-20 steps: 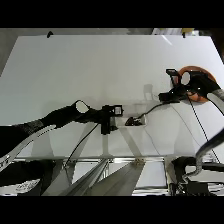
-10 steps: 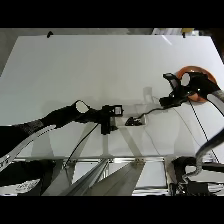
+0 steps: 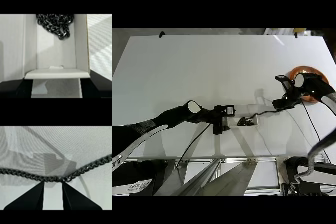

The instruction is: Fold the box and place the chain.

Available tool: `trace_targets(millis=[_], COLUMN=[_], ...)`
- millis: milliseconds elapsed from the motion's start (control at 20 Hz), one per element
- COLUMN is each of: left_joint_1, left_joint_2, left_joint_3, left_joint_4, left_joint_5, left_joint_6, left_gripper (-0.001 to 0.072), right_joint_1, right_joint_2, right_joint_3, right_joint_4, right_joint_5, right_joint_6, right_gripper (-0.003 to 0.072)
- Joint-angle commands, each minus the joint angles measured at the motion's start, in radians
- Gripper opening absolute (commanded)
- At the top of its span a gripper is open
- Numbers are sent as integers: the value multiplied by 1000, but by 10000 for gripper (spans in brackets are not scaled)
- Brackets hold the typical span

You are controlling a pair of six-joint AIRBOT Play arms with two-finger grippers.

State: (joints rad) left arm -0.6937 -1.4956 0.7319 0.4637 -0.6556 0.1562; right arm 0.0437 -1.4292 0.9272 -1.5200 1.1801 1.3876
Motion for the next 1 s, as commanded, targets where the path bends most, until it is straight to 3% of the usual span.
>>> trace_targets(millis=[0,650,750,900,950], left_joint_1=[0,0,0,0,0], left_joint_2=[1,1,1,1,1], left_joint_3=[0,0,0,0,0], left_joint_4=[0,0,0,0,0], left_joint_5=[0,0,0,0,0], left_joint_6=[0,0,0,0,0], left_gripper=[271,271,271,271,271], right_joint_1=[0,5,5,5,5], right_joint_2=[4,4,4,4,4], right_joint_3=[-1,-66,-66,-66,-66], right_joint_4=[2,13,13,14,17], right_joint_5=[16,-93,-99,-99,-97], right_joint_6=[-2,-88,-88,-87,-87], right_gripper=[224,213,112,13,13])
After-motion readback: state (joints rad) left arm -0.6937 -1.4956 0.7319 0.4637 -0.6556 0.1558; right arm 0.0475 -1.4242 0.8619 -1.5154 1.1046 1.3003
